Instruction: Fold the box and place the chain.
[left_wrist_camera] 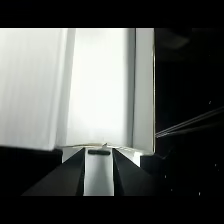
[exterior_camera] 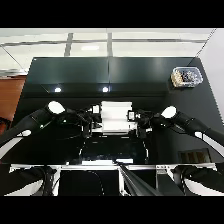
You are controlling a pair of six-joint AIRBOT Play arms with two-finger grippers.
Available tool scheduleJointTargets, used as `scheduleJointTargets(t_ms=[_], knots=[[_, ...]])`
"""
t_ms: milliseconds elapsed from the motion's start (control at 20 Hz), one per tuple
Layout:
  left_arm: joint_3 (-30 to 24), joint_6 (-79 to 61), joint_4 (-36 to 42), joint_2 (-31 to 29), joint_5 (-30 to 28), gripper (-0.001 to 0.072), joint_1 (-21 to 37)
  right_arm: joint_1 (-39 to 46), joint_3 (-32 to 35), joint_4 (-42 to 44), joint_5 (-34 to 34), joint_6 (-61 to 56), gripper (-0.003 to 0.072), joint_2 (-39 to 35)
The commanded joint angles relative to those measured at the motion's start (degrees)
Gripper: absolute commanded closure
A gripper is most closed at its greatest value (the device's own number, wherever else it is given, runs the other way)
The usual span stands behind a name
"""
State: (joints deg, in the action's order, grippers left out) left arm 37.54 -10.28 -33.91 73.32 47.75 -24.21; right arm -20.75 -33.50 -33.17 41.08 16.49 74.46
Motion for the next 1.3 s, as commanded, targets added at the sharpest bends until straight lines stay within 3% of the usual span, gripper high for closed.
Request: scheduleJointTargets(t_ms=[0,450,500,550,600,650,700,750,800,850,900,950,1000,1050,1250], knots=[[0.0,-0.2,4.5,2.2,-2.1,0.0493,-2.4,-0.1,0.0,0.0,0.0,0.0,0.0455,0.0],[0.0,0.4,4.6,2.6,-2.6,0.0494,-2.7,-0.1,0.0,0.0,0.0,0.0,0.0455,0.0],[0.0,0.4,4.6,2.6,-2.6,0.0525,-2.7,-0.1,0.0,0.0,0.0,0.0,0.0454,0.0],[0.0,0.4,4.6,2.6,-2.6,0.0635,-2.7,-0.1,0.0,0.0,0.0,0.0,0.0454,0.0],[0.0,0.4,4.6,2.6,-2.6,0.0651,-2.7,-0.1,0.0,0.0,0.0,0.0,0.0454,0.0],[0.0,0.4,4.6,2.6,-2.5,0.0582,-2.7,-0.1,0.0,0.0,0.0,0.0,0.0454,0.0],[0.0,0.5,4.8,2.6,-2.8,0.0331,-2.8,-0.1,0.0,0.0,0.0,0.0,0.0454,0.0],[0.0,1.4,4.9,2.6,-2.8,0.0250,-2.7,-0.1,0.0,0.0,0.0,0.0,0.0454,0.0],[0.0,3.1,4.6,2.6,-2.8,0.0338,-2.6,-0.1,0.0,0.0,0.0,0.0,0.0454,0.0],[0.1,3.5,4.4,2.6,-2.2,0.0510,-2.6,-0.1,0.0,0.0,0.0,0.0,0.0454,0.0],[0.1,3.5,4.5,2.6,-2.1,0.0512,-2.7,-0.1,0.0,0.0,0.0,0.0,0.0454,0.0],[0.1,3.5,4.4,2.6,-1.9,0.0400,-2.7,-0.1,0.0,0.0,0.0,0.0,0.0454,0.0],[0.4,4.7,4.1,2.5,-1.3,0.0477,-2.5,-0.1,0.0,0.0,0.0,0.0,0.0455,0.0],[0.9,6.6,2.7,2.1,-0.4,0.0650,-1.9,-0.1,0.0,0.0,0.0,0.0,0.0455,0.0],[3.0,20.5,-5.8,-3.1,6.4,0.0679,4.4,-0.1,0.0,0.0,0.0,0.0,0.0454,0.0]])
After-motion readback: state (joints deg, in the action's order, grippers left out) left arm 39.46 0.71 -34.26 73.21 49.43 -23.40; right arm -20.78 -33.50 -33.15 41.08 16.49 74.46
